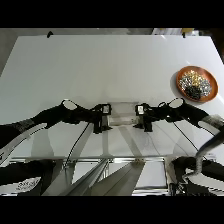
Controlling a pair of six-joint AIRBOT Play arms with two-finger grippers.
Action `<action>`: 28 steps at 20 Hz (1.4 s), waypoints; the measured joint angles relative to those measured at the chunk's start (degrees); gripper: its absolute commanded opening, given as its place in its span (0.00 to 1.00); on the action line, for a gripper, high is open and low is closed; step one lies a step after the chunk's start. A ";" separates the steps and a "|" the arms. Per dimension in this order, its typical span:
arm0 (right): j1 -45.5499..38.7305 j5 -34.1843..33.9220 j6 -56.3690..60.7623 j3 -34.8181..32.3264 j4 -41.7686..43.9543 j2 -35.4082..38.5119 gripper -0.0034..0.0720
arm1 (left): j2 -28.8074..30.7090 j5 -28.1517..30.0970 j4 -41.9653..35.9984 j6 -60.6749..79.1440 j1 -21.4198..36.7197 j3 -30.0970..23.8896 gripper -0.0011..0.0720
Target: Fold the box and place the chain.
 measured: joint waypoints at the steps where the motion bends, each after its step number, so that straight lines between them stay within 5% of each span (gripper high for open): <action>1: 0.00 0.02 0.00 0.00 0.00 0.00 0.57 | 0.00 0.11 -0.13 0.04 -0.07 0.00 0.80; 4: 0.00 -0.04 0.04 0.00 0.02 0.00 0.57 | 0.00 0.26 -0.26 0.13 -0.13 -0.02 0.26; 5: 0.00 -0.04 0.02 0.00 0.02 0.00 0.57 | 0.00 0.28 -0.31 0.13 -0.15 -0.02 0.21; 25: 0.00 0.04 -0.07 0.00 0.07 -0.02 0.57 | 0.00 0.50 -0.52 0.15 -0.15 -0.02 0.22; 28: -0.02 0.09 -0.07 0.00 0.46 -0.02 0.63 | 0.00 0.50 -0.55 0.15 -0.15 -0.02 0.22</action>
